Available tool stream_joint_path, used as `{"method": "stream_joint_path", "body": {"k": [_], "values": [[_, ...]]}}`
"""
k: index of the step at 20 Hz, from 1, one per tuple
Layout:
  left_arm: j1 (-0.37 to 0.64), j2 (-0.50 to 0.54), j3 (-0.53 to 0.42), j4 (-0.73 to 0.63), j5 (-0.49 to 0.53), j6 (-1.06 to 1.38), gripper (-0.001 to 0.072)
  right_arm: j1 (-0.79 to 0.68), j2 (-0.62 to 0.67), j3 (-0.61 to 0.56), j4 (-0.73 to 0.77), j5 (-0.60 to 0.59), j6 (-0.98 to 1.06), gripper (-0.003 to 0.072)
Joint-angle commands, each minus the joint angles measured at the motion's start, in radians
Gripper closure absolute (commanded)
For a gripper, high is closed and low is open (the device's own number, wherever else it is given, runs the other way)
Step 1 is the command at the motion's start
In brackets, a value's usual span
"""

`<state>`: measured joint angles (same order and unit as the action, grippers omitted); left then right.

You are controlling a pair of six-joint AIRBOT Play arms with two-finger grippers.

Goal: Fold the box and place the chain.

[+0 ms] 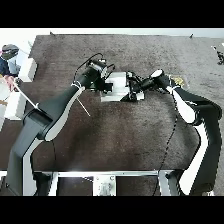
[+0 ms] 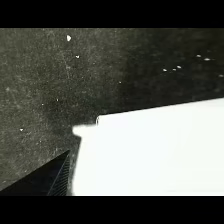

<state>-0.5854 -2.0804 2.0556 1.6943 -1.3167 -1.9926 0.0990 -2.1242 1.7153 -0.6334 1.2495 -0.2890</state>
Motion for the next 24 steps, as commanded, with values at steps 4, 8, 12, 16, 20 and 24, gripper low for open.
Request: {"method": "stream_joint_path", "body": {"k": [4, 8, 12, 16, 20, 24], "values": [[0.027, 0.089, 0.002, -0.099, -0.017, 0.176, 0.0334, 0.001, 0.0, 0.001, 0.002, 0.0, 0.0, 0.0279], [0.063, 0.159, 0.0, -0.165, -0.014, 0.27, 0.0334, 0.001, 0.0, 0.001, 0.002, 0.0, 0.0, 0.0279], [0.109, 0.174, 0.0, -0.155, -0.007, 0.372, 0.0336, 0.001, 0.0, 0.001, 0.002, 0.0, 0.0, 0.0279], [0.116, 0.173, -0.003, -0.165, 0.053, 0.536, 0.0335, 0.001, 0.0, 0.001, 0.002, 0.0, 0.0, 0.0279], [0.165, 0.173, -0.016, -0.341, 0.116, 0.844, 0.0335, 0.001, 0.0, 0.001, 0.002, 0.0, 0.0, 0.0279], [0.303, 0.165, -0.06, -0.815, 0.132, 1.25, 0.0335, 0.001, 0.0, 0.001, 0.002, 0.0, 0.0, 0.0279]]}}
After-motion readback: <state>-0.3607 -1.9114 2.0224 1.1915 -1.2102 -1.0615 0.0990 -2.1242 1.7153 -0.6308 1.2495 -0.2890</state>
